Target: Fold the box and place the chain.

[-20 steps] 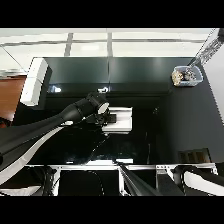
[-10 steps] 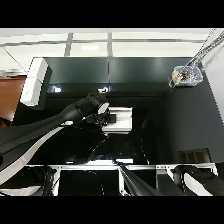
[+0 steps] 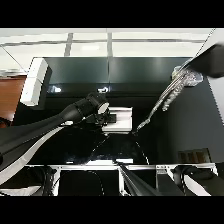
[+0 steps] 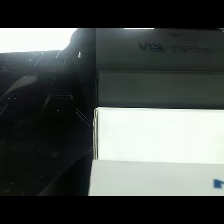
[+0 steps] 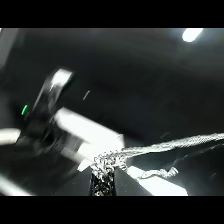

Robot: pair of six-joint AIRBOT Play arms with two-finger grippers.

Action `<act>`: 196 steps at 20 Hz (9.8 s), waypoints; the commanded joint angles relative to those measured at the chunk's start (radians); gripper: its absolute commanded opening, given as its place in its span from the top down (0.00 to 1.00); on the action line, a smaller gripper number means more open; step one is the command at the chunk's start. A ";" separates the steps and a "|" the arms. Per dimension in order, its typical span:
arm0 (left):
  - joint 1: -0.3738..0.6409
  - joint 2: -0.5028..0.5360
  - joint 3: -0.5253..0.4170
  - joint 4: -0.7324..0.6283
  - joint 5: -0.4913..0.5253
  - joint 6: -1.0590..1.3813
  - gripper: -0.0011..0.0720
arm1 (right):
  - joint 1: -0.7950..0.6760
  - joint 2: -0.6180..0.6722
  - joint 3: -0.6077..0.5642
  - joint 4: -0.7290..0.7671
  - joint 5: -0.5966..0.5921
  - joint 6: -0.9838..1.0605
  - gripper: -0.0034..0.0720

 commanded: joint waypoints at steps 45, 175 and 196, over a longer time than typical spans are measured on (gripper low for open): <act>0.001 -0.001 0.000 0.000 -0.002 0.000 0.94 | 0.146 0.123 -0.776 0.371 -0.513 -0.060 0.94; 0.001 -0.001 0.000 -0.003 -0.025 0.000 0.94 | 0.130 -0.016 -1.193 0.334 -0.883 -1.637 0.04; 0.001 -0.001 0.000 -0.004 -0.024 0.000 0.94 | 0.179 -0.249 -1.126 0.488 -0.992 -1.815 0.40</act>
